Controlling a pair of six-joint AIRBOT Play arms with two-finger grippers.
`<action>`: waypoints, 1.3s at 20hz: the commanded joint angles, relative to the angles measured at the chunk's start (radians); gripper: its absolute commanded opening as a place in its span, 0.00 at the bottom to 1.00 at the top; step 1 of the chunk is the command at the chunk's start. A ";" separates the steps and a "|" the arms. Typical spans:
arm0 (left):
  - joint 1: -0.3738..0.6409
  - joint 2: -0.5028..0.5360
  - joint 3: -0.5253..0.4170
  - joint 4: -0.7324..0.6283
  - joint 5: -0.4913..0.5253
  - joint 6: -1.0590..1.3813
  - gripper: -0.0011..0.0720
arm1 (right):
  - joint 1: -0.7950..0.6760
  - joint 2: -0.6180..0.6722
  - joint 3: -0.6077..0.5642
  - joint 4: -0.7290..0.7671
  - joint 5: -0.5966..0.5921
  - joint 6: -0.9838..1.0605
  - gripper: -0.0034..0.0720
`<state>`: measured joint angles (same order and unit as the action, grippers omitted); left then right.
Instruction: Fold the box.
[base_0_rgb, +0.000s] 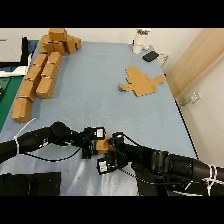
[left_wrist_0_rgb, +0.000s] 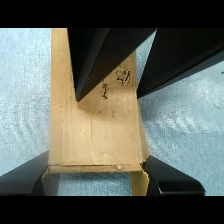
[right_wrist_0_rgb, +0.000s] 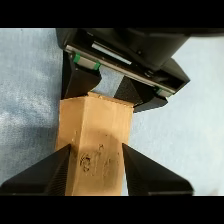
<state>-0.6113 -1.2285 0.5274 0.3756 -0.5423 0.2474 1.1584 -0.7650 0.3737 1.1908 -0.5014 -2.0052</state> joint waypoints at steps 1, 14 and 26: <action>0.000 0.000 0.001 -0.001 0.000 -0.001 0.55 | 0.001 -0.025 -0.001 0.002 -0.007 0.009 0.72; 0.000 0.000 0.001 -0.001 0.000 -0.002 0.55 | 0.003 0.042 0.008 0.002 -0.055 0.031 0.50; 0.000 0.000 0.001 -0.001 0.000 -0.002 0.55 | 0.040 0.118 -0.010 0.125 -0.131 0.047 0.65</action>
<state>-0.6113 -1.2285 0.5274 0.3744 -0.5438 0.2462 1.1904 -0.6533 0.3744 1.2617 -0.6071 -1.9701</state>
